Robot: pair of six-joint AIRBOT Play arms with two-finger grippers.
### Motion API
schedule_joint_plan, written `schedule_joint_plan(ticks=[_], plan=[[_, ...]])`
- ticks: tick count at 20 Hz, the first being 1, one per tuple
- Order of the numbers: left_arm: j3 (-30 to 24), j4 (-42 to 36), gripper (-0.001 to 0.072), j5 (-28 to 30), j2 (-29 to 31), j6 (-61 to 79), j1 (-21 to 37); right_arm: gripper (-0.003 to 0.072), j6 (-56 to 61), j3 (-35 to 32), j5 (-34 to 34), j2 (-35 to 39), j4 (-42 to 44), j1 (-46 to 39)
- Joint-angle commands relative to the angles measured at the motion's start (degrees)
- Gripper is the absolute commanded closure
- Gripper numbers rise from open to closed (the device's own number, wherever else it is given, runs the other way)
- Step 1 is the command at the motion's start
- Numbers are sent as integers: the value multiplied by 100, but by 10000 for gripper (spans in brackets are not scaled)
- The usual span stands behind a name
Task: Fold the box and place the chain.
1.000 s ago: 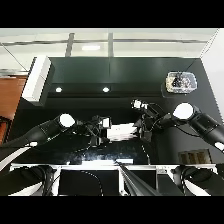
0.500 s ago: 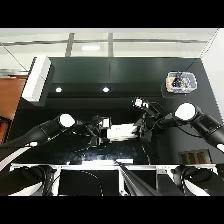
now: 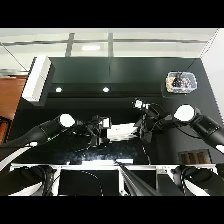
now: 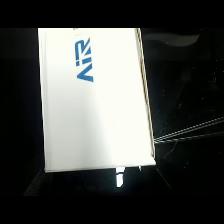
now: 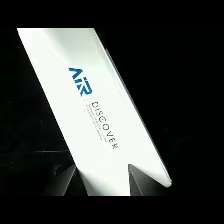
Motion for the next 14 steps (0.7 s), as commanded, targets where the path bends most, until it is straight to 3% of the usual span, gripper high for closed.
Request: schedule_joint_plan(ticks=[1,14], plan=[[4,2,216,0,2,9,-2,297,9,-120,-83,-7,-26,0],[4,2,217,0,2,7,-2,297,107,42,-7,59,50,-2]])
